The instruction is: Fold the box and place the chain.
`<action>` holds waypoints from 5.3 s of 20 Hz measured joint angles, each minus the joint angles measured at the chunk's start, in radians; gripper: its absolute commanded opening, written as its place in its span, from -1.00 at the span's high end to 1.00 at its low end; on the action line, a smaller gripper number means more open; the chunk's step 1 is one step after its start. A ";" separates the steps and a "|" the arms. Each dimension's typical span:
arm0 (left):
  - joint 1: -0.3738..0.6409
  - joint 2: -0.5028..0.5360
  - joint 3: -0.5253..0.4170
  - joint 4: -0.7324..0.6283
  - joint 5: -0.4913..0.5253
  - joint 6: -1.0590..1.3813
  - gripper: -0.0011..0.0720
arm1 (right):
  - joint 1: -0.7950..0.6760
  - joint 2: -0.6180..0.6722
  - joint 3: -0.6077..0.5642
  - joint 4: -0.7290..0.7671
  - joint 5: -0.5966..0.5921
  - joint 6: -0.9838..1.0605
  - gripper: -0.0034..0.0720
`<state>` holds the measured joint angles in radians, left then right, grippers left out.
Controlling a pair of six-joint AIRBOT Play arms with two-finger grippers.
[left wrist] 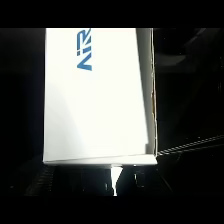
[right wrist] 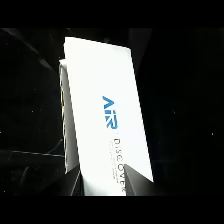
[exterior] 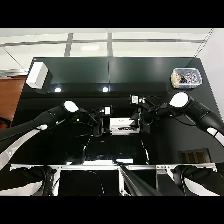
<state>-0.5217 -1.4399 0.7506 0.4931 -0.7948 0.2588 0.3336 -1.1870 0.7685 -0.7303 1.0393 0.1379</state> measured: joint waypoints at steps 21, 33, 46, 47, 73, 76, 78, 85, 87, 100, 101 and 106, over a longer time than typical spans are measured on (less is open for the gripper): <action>0.000 0.000 0.000 0.000 0.002 0.000 0.20 | 0.000 0.000 -0.001 -0.004 0.024 0.104 -0.26; 0.000 0.000 0.000 0.000 0.000 0.000 0.20 | -0.003 0.009 0.001 -0.037 0.058 0.155 -0.26; 0.000 0.000 0.000 -0.001 0.003 -0.002 0.20 | -0.164 0.120 -0.066 0.093 0.255 0.542 0.89; 0.000 0.000 0.000 -0.001 0.003 -0.001 0.20 | -0.171 0.118 -0.095 0.154 0.258 0.552 0.89; 0.000 0.000 0.000 -0.003 0.002 -0.003 0.17 | -0.138 0.035 -0.138 0.202 0.025 0.821 0.87; 0.000 0.002 0.003 0.000 0.004 -0.003 -0.99 | -0.210 0.094 -0.062 0.126 0.138 0.815 0.87; 0.001 0.010 0.006 0.005 0.007 -0.003 -1.00 | -0.276 0.136 -0.032 0.080 0.196 0.827 0.87; 0.000 0.117 0.034 0.147 -0.040 -0.105 -0.98 | -0.459 0.206 -0.002 0.021 0.306 0.843 0.87; -0.020 0.137 0.052 0.119 -0.061 -0.132 -0.97 | -0.476 0.210 0.000 0.014 0.294 0.844 0.87; -0.142 -0.092 0.330 0.135 -0.093 -0.465 -0.97 | -0.495 0.214 0.001 -0.006 0.233 0.823 0.87; -0.142 -0.103 0.334 0.139 -0.113 -0.488 -0.97 | -0.495 0.214 0.001 -0.007 0.232 0.819 0.87; -0.147 -0.128 0.350 0.157 -0.154 -0.541 -0.97 | -0.495 0.214 0.000 -0.008 0.213 0.809 0.87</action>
<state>-0.6689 -1.5677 1.1007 0.6502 -0.9489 -0.2821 -0.1612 -0.9733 0.7689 -0.7383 1.2522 0.9474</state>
